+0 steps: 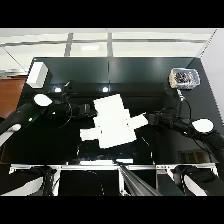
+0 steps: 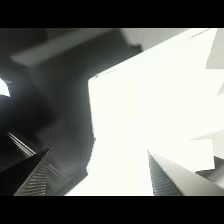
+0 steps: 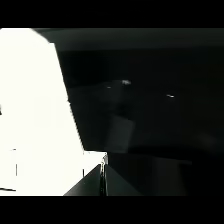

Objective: Fold the box and place the chain.

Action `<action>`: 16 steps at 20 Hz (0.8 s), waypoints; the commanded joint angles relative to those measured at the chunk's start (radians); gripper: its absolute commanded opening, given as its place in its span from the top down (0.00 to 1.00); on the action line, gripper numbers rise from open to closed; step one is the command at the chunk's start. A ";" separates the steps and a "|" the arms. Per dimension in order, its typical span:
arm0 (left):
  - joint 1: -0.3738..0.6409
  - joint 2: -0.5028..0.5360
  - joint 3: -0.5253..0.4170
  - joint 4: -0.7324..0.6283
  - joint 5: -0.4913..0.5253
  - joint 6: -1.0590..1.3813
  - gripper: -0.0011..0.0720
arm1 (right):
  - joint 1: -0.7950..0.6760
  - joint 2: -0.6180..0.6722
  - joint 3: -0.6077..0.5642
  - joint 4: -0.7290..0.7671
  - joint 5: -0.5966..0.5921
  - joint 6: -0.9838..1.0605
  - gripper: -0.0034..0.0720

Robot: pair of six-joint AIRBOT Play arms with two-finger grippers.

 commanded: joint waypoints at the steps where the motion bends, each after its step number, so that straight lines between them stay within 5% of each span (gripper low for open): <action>1: 0.039 -0.184 0.076 -0.090 -0.174 0.035 0.03 | 0.051 0.003 -0.011 0.014 -0.047 0.003 0.94; 6: 0.027 -0.360 0.211 -0.162 -0.478 0.339 0.08 | 0.051 0.003 -0.011 0.014 -0.035 0.003 0.94; 12: 0.006 -0.405 0.321 -0.005 -0.622 0.494 0.63 | 0.051 0.003 -0.011 0.013 -0.033 0.003 0.94; 15: -0.008 -0.405 0.327 -0.003 -0.595 0.499 0.66 | 0.051 0.003 -0.011 0.009 -0.029 0.002 0.94; 16: -0.014 -0.405 0.327 -0.003 -0.575 0.500 0.81 | 0.051 0.003 -0.011 0.000 -0.024 0.002 0.94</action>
